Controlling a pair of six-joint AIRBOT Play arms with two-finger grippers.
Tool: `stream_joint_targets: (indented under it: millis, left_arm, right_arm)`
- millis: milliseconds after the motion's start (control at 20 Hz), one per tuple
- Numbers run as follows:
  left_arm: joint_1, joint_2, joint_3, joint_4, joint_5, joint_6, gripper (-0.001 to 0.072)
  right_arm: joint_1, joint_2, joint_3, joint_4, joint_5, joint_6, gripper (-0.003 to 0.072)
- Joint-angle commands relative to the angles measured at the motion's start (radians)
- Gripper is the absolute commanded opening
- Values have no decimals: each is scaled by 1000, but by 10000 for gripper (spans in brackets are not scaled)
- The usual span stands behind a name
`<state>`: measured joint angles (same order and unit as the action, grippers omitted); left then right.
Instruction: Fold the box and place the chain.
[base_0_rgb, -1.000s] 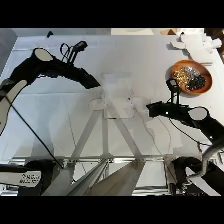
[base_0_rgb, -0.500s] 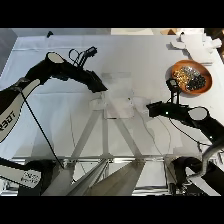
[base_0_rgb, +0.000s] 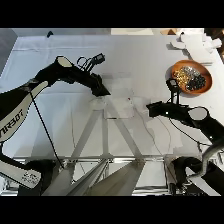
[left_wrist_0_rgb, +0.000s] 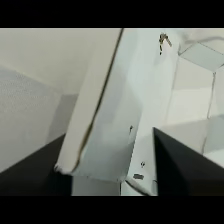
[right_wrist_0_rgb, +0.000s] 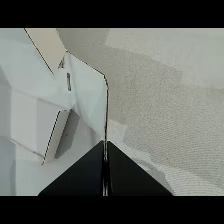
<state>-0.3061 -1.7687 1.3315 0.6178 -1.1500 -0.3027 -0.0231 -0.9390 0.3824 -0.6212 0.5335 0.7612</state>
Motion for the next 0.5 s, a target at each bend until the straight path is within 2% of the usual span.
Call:
stream_joint_targets:
  millis: [0, 50, 150, 200, 450]
  left_arm:
    - [-2, -14, 1, 1, -18, 54, 434]
    - [-2, -14, 1, 0, -22, 76, 364]
    - [-2, -14, 1, 0, -33, 118, 104]
    - [-2, -14, 1, 0, -39, 133, 10]
    - [-1, -13, 1, 0, -44, 146, 12]
  right_arm:
    - [1, 1, -1, 0, 0, 0, 10]
    - [1, 1, -1, 0, 0, 0, 10]
    - [1, 1, 0, 0, 0, 0, 10]
    - [1, 1, 0, 0, 0, 0, 10]
    - [1, 1, -1, 0, 0, 0, 10]
